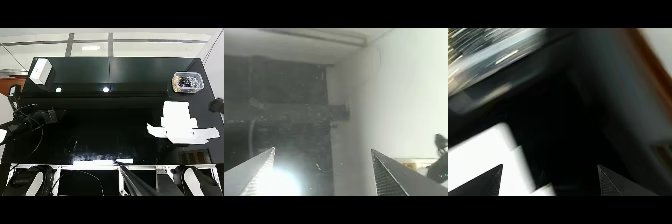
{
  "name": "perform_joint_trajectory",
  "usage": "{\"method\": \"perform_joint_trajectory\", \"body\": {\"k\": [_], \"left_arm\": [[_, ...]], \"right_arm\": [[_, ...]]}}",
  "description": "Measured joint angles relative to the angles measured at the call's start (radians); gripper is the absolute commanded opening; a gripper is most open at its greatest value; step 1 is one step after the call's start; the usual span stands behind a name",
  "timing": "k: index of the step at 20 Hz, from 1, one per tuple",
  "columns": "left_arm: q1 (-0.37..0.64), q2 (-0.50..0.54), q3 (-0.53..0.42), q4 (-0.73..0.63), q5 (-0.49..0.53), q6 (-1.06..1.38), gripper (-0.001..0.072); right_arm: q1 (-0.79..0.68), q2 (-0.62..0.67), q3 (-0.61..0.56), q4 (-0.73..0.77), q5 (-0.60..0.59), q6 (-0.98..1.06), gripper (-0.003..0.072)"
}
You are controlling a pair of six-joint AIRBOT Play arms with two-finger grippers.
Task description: Fold the box and place the chain.
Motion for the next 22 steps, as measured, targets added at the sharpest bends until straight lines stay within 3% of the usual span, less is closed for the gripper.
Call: {"method": "perform_joint_trajectory", "body": {"k": [4,7,11,14,16,17,22], "left_arm": [[0.0,-0.007,0.0,-0.007,-0.014,0.003,0.0703],[0.0,-0.009,0.0,-0.01,-0.015,0.004,0.0703],[0.0,-0.012,0.0,0.002,0.002,0.006,0.0703],[0.0,-0.013,0.0,0.008,0.007,0.006,0.0703],[0.0,-0.013,0.0,0.011,0.01,0.006,0.0703],[0.0,-0.013,0.0,0.013,0.01,0.006,0.0703],[0.0,-0.013,0.0,0.026,0.006,0.007,0.0703]], "right_arm": [[-0.269,-0.235,0.191,0.061,0.122,-0.019,0.0699],[-0.442,-0.409,0.301,0.253,0.285,-0.235,0.0699],[-0.611,-0.601,0.365,0.453,0.447,-0.427,0.0698],[-0.658,-0.726,0.396,0.529,0.608,-0.556,0.0695],[-0.657,-0.797,0.41,0.557,0.709,-0.609,0.0502],[-0.648,-0.824,0.414,0.563,0.74,-0.625,0.0477],[-0.557,-0.892,0.423,0.578,0.85,-0.663,0.0477]]}}
